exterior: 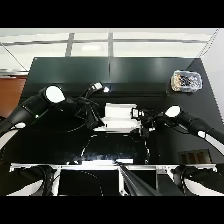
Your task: Fold the box and place the chain.
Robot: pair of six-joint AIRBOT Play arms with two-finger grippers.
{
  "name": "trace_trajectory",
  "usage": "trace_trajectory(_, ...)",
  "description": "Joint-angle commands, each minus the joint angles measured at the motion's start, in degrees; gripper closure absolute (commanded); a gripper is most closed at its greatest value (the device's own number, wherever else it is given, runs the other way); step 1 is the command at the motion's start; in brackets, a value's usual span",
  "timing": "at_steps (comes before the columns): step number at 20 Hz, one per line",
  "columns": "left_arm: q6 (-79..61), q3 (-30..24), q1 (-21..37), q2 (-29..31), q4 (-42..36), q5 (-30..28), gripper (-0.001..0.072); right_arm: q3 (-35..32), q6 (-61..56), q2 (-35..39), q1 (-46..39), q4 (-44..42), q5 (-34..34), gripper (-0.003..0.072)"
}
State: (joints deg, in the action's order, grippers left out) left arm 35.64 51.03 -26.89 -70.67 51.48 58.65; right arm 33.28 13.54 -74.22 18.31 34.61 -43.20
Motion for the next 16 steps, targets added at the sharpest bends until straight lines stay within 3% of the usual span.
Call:
trace_trajectory(1, -19.93, -0.79, -2.36, -0.07, 5.51, -1.99, -0.0003, 0.00, 0.00, -0.04, 0.02, 0.02, -0.07, 0.0272)
trace_trajectory(10, -24.92, -1.51, -3.10, -5.31, 5.95, -6.49, -0.0001, 0.00, 0.00, -0.04, 0.02, 0.02, -0.04, 0.0271)
trace_trajectory(16, -24.94, -1.44, -3.06, -5.55, 5.92, -8.50, -0.0001, 0.00, 0.00, -0.04, 0.02, 0.00, -0.04, 0.0271)
